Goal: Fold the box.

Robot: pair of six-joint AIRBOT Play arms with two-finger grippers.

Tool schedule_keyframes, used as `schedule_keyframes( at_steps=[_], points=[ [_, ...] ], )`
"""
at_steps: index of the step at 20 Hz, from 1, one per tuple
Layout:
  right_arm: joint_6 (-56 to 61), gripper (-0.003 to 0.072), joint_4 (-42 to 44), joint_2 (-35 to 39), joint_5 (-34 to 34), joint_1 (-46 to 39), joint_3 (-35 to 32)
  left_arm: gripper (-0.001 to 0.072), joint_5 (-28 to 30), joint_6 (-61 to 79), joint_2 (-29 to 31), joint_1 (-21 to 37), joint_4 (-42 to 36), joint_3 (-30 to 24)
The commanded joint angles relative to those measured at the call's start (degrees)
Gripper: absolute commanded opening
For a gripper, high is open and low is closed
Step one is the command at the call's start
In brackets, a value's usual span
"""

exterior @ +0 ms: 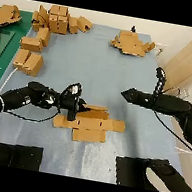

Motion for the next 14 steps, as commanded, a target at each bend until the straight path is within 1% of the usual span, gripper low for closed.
schedule_keyframes(
  at_steps=[1,2,4,6,10,14],
  points=[
    [0.3,0.0188,0.0,0.0,0.3,0.7,0.1,0.0011,0.6,1.3,-0.7,0.0,-0.5,-0.5],
    [0.3,0.0188,0.0,0.0,0.4,0.7,0.1,0.0012,1.3,3.1,-0.7,0.0,-2.1,-0.4],
    [0.3,0.0188,0.0,-0.1,0.8,0.7,0.1,0.0011,3.1,7.3,-0.7,0.1,-7.8,0.2],
    [0.3,0.0188,0.0,0.0,0.8,0.7,0.1,0.0011,3.1,10.4,-0.7,0.1,-11.3,0.3],
    [0.3,0.0188,0.0,0.0,0.8,0.7,0.1,0.0011,5.2,16.3,-3.1,0.0,-11.1,0.3],
    [0.3,0.0188,0.1,0.0,0.8,0.7,0.0,0.0011,5.0,15.9,-3.9,-2.2,-6.4,0.1]
  ],
)
